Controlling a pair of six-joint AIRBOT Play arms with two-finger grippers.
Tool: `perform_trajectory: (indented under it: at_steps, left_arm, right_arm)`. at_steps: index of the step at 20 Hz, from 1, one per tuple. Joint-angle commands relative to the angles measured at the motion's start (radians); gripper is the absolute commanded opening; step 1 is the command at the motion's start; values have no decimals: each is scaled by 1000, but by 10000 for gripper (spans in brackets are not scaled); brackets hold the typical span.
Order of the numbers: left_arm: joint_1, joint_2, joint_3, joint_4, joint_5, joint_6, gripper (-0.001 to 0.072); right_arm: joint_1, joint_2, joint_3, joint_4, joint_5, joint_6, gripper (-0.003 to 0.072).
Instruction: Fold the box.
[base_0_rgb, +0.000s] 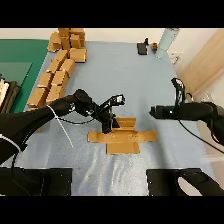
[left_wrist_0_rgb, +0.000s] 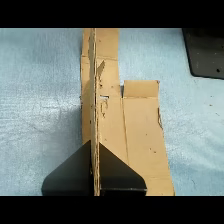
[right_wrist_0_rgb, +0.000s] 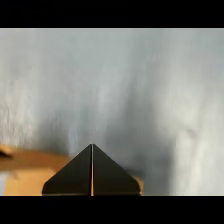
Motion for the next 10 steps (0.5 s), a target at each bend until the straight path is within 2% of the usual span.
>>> perform_trajectory:
  at_steps: [1,3,6,8,10]
  left_arm:
    - [1,0,0,2,-1,0,14]
    - [1,0,0,2,-2,0,14]
    - [1,0,0,2,-1,0,14]
    - [1,0,0,2,-2,0,13]
    - [1,0,0,2,-3,0,13]
  right_arm:
    - [101,164,-12,-159,-349,145,2]
    - [246,272,-59,-160,-397,146,2]
    - [490,397,-173,-182,-365,146,2]
    - [661,427,-249,-273,-276,144,2]
    - [801,409,-275,-374,-170,61,6]
